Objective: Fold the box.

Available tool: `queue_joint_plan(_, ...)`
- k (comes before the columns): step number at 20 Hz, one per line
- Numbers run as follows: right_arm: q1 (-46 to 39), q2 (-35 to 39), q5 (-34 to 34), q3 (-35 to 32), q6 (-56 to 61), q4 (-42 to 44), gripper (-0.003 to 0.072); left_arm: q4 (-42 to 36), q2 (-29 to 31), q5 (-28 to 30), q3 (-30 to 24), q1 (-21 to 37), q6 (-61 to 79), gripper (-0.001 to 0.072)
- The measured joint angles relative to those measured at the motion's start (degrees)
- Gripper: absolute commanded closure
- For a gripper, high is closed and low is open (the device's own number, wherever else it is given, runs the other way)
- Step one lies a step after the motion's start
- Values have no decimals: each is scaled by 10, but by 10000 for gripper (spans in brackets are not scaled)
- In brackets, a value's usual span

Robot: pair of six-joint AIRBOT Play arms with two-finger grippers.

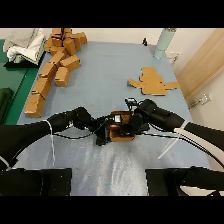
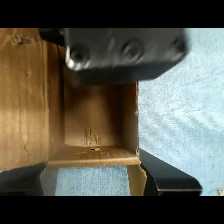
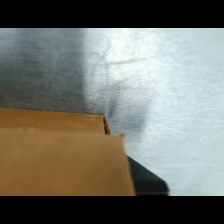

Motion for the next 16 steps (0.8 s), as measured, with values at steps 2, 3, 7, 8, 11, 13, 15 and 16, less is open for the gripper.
queue_joint_plan(2, 5, -12, -15, 6, 19, -12, 680, 0, 0, 0, 0, 0, 0, 314)
queue_joint_plan(3, 6, -15, -19, 9, 26, -18, 680, 0, 0, 0, 0, 0, -1, 314)
queue_joint_plan(7, 10, -23, -32, 12, 33, -25, 272, 0, 0, 0, 0, 0, 0, 314)
queue_joint_plan(8, 11, -24, -38, 12, 34, -22, 273, 0, 0, 0, 0, 0, 2, 314)
queue_joint_plan(11, 10, -23, -37, 13, 35, -17, 273, 0, 0, 0, 0, 0, 1, 314)
queue_joint_plan(13, 11, -16, -38, 14, 36, -6, 272, 0, 0, 0, 0, 0, 1, 313)
queue_joint_plan(15, 10, 0, -45, 15, 37, -5, 273, 0, 0, 0, 0, 0, 0, 313)
queue_joint_plan(16, 10, 11, -51, 16, 38, -1, 273, 0, 0, 0, 0, 0, 0, 314)
